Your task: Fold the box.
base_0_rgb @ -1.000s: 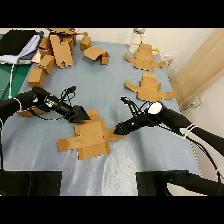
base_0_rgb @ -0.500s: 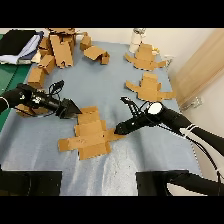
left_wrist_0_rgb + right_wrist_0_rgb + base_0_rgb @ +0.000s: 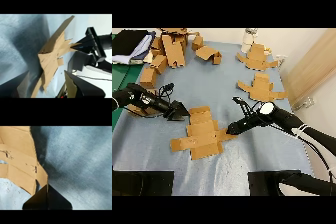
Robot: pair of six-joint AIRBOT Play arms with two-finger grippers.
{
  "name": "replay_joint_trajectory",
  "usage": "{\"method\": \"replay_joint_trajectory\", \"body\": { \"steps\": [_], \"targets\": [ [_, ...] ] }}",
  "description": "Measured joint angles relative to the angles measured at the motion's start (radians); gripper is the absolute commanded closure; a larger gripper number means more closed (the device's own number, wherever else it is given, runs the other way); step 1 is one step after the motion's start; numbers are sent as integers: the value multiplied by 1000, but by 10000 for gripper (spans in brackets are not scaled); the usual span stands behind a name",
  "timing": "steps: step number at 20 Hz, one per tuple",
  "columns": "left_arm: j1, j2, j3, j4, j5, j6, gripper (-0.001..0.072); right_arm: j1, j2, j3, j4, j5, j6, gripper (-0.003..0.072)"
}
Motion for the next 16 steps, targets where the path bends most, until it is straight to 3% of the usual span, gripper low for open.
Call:
{"method": "replay_joint_trajectory", "body": {
  "steps": [9, 11, 16],
  "targets": [
    [-140, -27, 0, 4, 145, 11, 36, 0, 0, 0, 0, 0, 0, 684],
    [-153, -30, 0, -29, 154, 45, 235, 0, 0, 0, 0, 0, 0, 684],
    [-164, -32, 0, -97, 128, 157, 235, 0, 0, 0, 0, 0, 0, 684]
  ]
}}
